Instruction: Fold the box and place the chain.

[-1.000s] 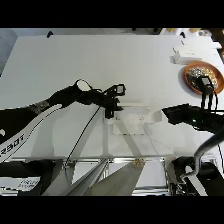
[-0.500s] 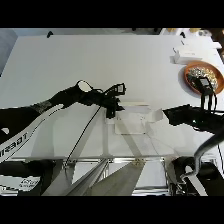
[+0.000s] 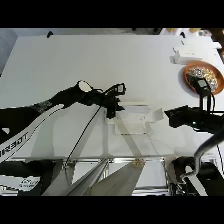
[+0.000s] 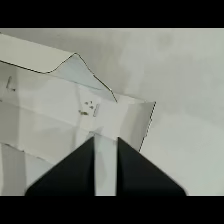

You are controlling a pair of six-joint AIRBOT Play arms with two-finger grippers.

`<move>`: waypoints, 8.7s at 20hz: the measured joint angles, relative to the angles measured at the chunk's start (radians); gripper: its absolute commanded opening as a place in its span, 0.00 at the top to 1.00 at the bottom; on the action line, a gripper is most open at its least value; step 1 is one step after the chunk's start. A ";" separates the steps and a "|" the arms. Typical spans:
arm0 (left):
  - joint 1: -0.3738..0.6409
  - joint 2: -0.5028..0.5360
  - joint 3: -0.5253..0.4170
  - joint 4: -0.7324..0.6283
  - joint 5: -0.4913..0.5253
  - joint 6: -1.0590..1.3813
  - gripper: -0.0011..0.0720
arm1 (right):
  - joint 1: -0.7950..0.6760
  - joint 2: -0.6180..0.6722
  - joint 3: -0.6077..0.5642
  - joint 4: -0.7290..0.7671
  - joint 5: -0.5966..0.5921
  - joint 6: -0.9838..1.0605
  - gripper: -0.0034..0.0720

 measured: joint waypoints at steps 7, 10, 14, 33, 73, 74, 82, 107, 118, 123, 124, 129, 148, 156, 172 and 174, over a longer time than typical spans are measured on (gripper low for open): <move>0.000 0.000 0.000 0.002 0.000 0.000 0.97 | 0.089 -0.107 -0.041 0.063 -0.077 -0.561 0.93; 0.000 0.000 0.000 0.002 0.000 0.000 0.97 | 0.210 -0.197 -0.045 -0.014 -0.074 -0.735 0.93; 0.000 0.000 0.000 0.002 0.000 0.000 0.97 | 0.313 -0.260 -0.071 -0.085 -0.117 -0.825 0.03; 0.000 0.000 0.000 0.002 0.001 0.000 0.97 | 0.483 -0.187 -0.362 -0.125 -0.594 -0.853 0.03; 0.000 0.000 0.000 0.002 -0.001 0.000 0.97 | 0.027 -0.577 -0.054 0.471 -0.232 -1.572 0.03; 0.000 0.000 0.000 0.002 -0.001 0.000 0.97 | 0.024 -0.593 -0.054 0.479 -0.225 -1.592 0.04; 0.000 0.000 0.000 0.003 -0.004 0.001 0.97 | 0.014 -0.700 -0.053 0.543 -0.171 -1.730 0.10; 0.000 0.000 0.000 0.002 0.000 0.000 0.97 | 0.014 -0.818 -0.031 0.608 -0.151 -1.795 0.40; 0.000 0.000 0.000 0.002 0.000 0.000 0.97 | 0.014 -0.818 -0.031 0.606 -0.154 -1.795 0.41; 0.000 0.000 0.000 0.002 0.000 0.000 0.97 | 0.014 -0.818 -0.031 0.606 -0.154 -1.795 0.41; 0.000 0.000 0.000 0.002 0.001 0.000 0.97 | 0.014 -0.818 -0.031 0.606 -0.154 -1.795 0.41; 0.000 0.000 0.000 0.002 0.001 0.000 0.97 | 0.014 -0.818 -0.031 0.606 -0.154 -1.795 0.41; 0.014 0.066 0.000 0.091 -0.104 -0.045 0.41 | 0.015 -0.819 -0.031 0.605 -0.153 -1.796 0.41; 0.067 0.255 0.000 0.373 -0.227 -0.405 0.86 | 0.015 -0.819 -0.031 0.605 -0.153 -1.795 0.41; -0.144 0.320 -0.001 0.415 -0.163 -0.625 0.98 | 0.015 -0.819 -0.031 0.605 -0.154 -1.795 0.41; -0.170 0.309 -0.001 0.423 -0.095 -0.628 0.96 | 0.015 -0.819 -0.031 0.605 -0.154 -1.795 0.41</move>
